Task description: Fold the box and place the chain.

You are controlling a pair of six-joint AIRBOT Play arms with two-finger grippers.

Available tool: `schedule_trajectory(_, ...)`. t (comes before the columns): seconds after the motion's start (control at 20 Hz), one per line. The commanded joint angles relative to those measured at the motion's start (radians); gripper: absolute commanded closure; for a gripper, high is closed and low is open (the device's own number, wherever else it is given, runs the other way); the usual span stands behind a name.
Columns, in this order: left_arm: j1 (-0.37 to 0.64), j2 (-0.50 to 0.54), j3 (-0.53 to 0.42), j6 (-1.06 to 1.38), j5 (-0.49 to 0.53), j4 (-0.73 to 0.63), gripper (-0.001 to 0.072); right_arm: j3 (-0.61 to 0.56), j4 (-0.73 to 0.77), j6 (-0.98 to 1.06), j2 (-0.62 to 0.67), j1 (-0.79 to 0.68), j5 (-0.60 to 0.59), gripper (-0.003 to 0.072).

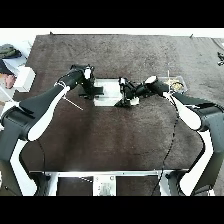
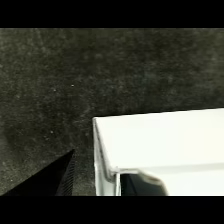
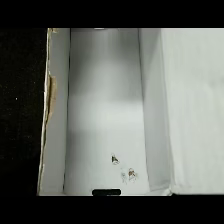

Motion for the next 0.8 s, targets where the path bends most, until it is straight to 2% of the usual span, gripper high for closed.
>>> schedule_trajectory(0.0,0.000,-0.011,0.003,-0.004,-0.008,0.012,0.0438,0.000,0.000,0.000,0.000,0.000,0.000,0.0292)
schedule_trajectory(0.35,-0.030,-0.016,0.044,-0.013,-0.020,0.051,0.0438,0.000,0.000,0.000,0.000,0.000,0.000,0.0292)
schedule_trajectory(0.4,-0.030,-0.021,0.051,-0.027,-0.031,0.055,0.0447,0.000,0.000,0.000,0.000,0.000,0.000,0.0292)
schedule_trajectory(0.45,-0.030,-0.033,0.069,-0.029,-0.056,0.059,0.0505,0.000,0.000,0.000,0.000,0.000,0.000,0.0292)
schedule_trajectory(0.65,-0.039,-0.074,0.142,-0.059,-0.154,0.105,0.0506,0.000,0.000,0.000,0.000,0.000,0.000,0.0292)
schedule_trajectory(0.75,-0.039,-0.074,0.142,-0.074,-0.155,0.112,0.0506,0.000,0.000,0.000,0.000,0.000,0.000,0.0292)
